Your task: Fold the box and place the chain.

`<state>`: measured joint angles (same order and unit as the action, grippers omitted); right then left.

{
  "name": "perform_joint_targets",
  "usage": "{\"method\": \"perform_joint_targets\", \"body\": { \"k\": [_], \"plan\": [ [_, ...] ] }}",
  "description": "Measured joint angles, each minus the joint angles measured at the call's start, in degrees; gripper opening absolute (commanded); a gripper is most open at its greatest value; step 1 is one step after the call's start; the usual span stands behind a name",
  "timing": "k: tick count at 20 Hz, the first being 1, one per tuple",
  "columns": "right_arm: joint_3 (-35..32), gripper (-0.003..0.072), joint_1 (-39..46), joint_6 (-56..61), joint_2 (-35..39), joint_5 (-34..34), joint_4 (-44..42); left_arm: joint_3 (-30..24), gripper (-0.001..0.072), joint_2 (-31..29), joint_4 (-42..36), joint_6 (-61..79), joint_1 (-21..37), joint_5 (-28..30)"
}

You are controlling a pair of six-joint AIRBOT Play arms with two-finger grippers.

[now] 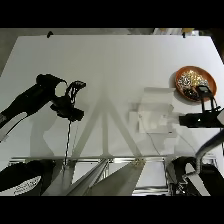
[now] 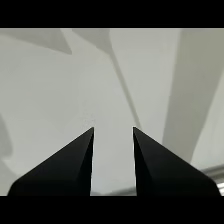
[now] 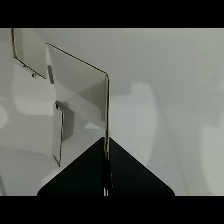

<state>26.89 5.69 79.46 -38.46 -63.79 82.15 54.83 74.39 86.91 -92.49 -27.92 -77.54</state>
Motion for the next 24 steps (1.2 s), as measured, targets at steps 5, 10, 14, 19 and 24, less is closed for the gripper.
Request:
{"method": "perform_joint_targets", "body": {
  "k": [5, 10, 14, 19, 24],
  "plan": [
    [-2.32, 0.0019, -11.17, -0.20, 2.23, 3.28, -4.48, 0.00, 0.0535, 0.68, -11.98, 13.86, 0.00, 9.68],
    [-2.78, 0.0019, -17.66, -0.15, 2.64, 4.70, -5.73, 0.00, 0.0536, 5.62, -40.30, 44.02, -0.31, 13.51],
    [-2.84, 0.0019, -19.06, -0.02, 2.71, 5.16, -5.92, 0.00, 0.0627, 10.67, -51.98, 56.48, -0.48, 14.56],
    [-2.84, 0.0019, -19.50, -0.02, 2.71, 5.29, -6.05, 0.00, 0.0625, 14.38, -58.07, 62.86, -0.83, 15.17],
    [-2.84, 0.0020, -19.56, 0.15, 2.71, 5.27, -6.10, 0.02, 0.0324, 15.39, -60.06, 66.12, -2.56, 20.31]
  ]
}}
